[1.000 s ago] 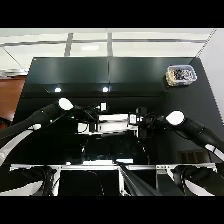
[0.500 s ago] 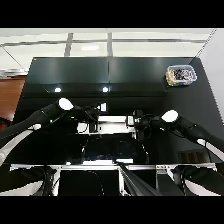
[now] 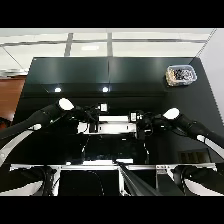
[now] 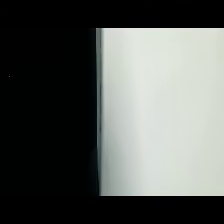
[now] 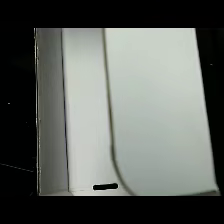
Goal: Fold the box and place the chain.
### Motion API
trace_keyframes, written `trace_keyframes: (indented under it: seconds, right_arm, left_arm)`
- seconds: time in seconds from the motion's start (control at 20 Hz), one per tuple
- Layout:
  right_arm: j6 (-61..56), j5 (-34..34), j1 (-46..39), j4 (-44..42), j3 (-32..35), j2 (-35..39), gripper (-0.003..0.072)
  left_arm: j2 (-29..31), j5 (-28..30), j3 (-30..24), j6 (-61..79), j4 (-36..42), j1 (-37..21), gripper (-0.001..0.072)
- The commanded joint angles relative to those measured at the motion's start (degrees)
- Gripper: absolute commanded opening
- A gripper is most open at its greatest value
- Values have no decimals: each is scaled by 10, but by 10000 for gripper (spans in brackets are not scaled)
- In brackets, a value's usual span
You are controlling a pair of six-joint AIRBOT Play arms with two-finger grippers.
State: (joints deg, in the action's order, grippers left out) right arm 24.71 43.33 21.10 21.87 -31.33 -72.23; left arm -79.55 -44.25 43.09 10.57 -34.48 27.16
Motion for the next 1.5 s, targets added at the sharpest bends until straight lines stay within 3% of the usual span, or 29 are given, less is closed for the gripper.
trace_keyframes:
  seconds: [0.0, 0.4, 1.45]
  right_arm:
    - [-39, 5, -3, 19, -14, -12, 679]
    - [-70, 11, 15, 72, -25, -22, 679]
    - [-128, -14, 26, 114, -33, -32, 678]
  left_arm:
    - [0, -10, 0, 1, 0, 0, 25]
    - [0, -14, 0, 1, 0, 0, 25]
    - [0, -12, 0, 1, 0, 0, 25]
